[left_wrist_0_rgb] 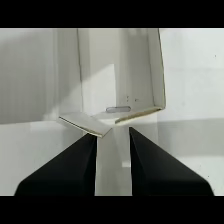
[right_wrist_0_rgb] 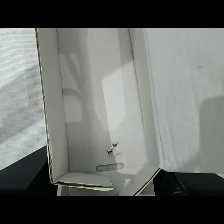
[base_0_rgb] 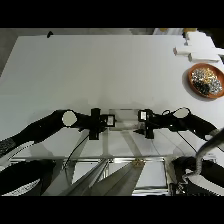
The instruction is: Fold the box and place the chain.
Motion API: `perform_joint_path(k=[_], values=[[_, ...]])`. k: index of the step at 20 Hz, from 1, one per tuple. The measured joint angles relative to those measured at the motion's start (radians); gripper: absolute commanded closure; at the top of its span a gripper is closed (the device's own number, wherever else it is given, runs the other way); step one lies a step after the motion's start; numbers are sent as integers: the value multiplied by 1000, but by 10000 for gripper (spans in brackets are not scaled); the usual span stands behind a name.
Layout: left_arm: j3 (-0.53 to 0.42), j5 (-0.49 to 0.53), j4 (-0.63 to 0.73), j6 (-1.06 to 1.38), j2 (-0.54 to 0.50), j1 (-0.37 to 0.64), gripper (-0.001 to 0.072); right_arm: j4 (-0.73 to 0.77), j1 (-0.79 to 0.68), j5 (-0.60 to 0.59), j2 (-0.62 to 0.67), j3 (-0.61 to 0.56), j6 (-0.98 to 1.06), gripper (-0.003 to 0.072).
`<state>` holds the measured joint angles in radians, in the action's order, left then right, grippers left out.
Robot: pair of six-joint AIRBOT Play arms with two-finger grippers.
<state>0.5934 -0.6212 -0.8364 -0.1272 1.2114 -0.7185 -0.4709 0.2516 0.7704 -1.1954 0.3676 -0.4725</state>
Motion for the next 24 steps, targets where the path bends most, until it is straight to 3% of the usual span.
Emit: perform_joint_path(k=[1,2,11,12,13,14,15,19,21,22,24], values=[[0,6,12,5,0,-5,574,0,0,0,0,0,0,367],[0,12,28,16,1,-11,588,0,0,0,0,0,0,367],[0,64,142,80,9,-46,575,0,0,0,0,0,-1,367],[0,74,152,82,15,-50,538,-1,0,0,0,0,-1,367],[0,80,158,83,20,-54,446,-1,0,0,0,0,-1,367],[0,85,164,83,25,-56,305,-1,0,0,0,0,-1,367],[0,90,168,83,29,-58,249,-1,0,0,0,0,-1,367],[0,97,174,79,35,-61,250,-1,0,0,0,0,-1,367],[0,96,175,77,35,-61,265,-1,0,0,0,0,-1,367],[0,93,174,74,32,-61,342,-1,0,0,0,0,-1,367],[-1,68,170,44,11,-57,645,0,0,0,0,0,-3,367]])
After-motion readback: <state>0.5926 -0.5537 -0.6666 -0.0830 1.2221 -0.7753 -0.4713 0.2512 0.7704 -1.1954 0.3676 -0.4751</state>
